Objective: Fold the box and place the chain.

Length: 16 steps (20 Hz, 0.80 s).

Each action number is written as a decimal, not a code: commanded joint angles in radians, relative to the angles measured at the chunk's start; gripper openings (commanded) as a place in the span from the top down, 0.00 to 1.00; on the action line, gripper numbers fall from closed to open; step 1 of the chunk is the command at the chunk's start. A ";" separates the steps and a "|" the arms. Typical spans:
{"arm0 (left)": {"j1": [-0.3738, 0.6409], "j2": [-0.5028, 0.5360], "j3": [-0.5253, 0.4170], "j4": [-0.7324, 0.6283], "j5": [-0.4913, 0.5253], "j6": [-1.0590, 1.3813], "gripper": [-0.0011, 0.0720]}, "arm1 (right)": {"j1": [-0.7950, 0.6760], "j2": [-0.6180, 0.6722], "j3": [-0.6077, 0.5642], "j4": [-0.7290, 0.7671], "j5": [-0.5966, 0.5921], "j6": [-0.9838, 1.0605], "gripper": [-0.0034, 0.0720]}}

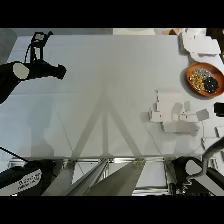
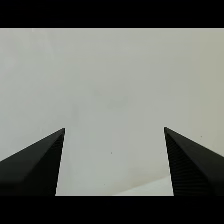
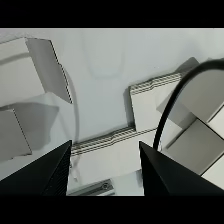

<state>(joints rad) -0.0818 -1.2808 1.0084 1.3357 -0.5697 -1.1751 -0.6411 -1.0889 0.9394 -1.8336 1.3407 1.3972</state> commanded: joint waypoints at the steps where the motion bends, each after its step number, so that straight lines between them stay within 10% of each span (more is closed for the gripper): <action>1: -0.001 0.000 0.000 0.000 0.000 0.000 0.04 | -0.017 -0.105 0.077 0.071 0.033 -0.050 0.37; 16: -0.001 0.000 0.000 0.000 0.000 0.000 0.04 | -0.017 -0.393 0.097 0.133 0.030 -0.204 0.43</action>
<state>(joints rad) -0.0818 -1.2808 1.0084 1.3354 -0.5697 -1.1748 -0.6571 -1.4456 1.0359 -1.7149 1.3838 1.2098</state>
